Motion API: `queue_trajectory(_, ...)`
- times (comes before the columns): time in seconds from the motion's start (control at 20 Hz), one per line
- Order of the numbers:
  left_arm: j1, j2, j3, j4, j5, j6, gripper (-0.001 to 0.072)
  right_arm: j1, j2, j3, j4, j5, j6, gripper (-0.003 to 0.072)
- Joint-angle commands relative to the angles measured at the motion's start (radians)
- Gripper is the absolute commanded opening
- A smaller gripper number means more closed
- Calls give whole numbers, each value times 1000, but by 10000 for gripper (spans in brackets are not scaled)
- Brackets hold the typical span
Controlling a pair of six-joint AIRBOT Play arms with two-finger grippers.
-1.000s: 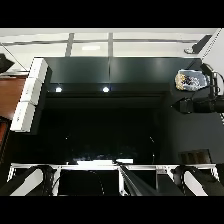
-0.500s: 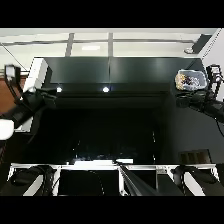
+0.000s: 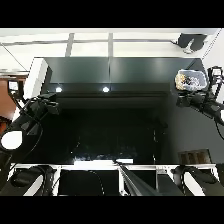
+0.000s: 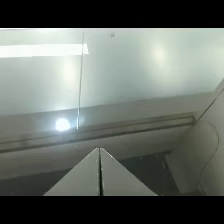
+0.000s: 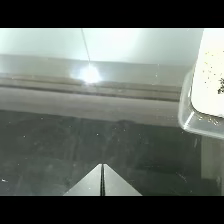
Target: Fold the box and place the chain.
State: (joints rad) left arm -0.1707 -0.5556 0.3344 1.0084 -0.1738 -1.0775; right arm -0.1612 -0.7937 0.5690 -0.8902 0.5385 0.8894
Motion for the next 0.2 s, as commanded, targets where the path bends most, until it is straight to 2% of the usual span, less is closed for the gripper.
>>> queue_trajectory(0.0, -2, 2, -5, 1, 10, 0, 28, 1, 0, -1, -1, -8, 0, 11)
queue_trajectory(0.15, -2, 2, -5, 1, 10, 0, 28, 1, 0, -1, -1, -8, 0, 11)
